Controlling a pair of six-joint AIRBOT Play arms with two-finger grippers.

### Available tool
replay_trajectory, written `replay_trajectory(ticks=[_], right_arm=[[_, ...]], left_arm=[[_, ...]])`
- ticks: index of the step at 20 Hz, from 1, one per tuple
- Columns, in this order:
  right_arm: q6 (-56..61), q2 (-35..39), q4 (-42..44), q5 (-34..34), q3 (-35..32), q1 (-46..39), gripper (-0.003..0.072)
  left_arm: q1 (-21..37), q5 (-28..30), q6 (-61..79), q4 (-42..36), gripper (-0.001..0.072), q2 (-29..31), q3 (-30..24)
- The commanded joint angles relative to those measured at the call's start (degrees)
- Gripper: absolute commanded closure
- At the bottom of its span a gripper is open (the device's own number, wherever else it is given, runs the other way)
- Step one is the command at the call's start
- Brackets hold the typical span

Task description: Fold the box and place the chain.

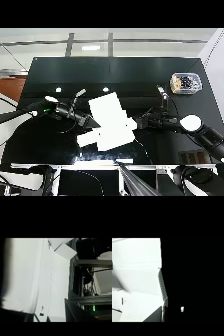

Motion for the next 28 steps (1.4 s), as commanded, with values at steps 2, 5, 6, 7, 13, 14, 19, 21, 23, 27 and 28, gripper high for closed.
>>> replay_trajectory(ticks=[2,5,6,7,13,14,19,21,23,27,28], right_arm=[[0.0,0.0,0.0,0.09,-0.02,0.04,0.0642],[0.0,0.02,0.0,0.09,-0.02,0.04,0.0643],[0.0,0.02,0.0,0.09,-0.02,0.04,0.0643],[0.0,0.02,0.0,0.09,-0.02,0.04,0.0643],[0.0,0.02,0.0,0.11,-0.02,0.04,0.0642],[0.02,0.0,0.0,0.11,-0.02,0.04,0.0642],[0.31,1.07,-5.64,4.55,1.92,-3.1,-0.0016],[0.42,2.54,-12.37,11.74,6.23,-8.87,-0.0016],[0.37,3.63,-19.67,17.88,10.95,-14.69,-0.0016],[0.0,3.82,-33.03,18.56,14.69,-21.73,-0.0015],[0.02,3.82,-34.42,17.59,14.69,-22.56,-0.0015]], left_arm=[[-1.18,1.22,-1.29,2.05,0.0354,-1.05,1.55],[-1.33,1.11,-1.05,5.05,0.0447,-1.05,1.86],[-1.33,0.66,-1.05,6.4,0.0446,-1.05,1.86],[-1.33,0.28,-1.09,7.74,0.0441,-1.05,1.86],[-1.33,0.94,-1.53,9.29,0.06,-1.05,1.92],[-1.33,0.79,-1.53,9.55,0.0679,-1.05,2.19],[-1.49,-0.9,-1.53,9.62,0.0682,0.15,4.07],[-2.43,0.96,-1.53,11.04,0.0684,3.21,4.52],[-5.18,6.36,-1.51,15.58,0.0684,8.83,4.5],[-15.54,21.86,5.46,24.76,0.0683,21.42,2.45],[-18.12,26.36,8.07,27.17,0.0681,23.17,1.18]])
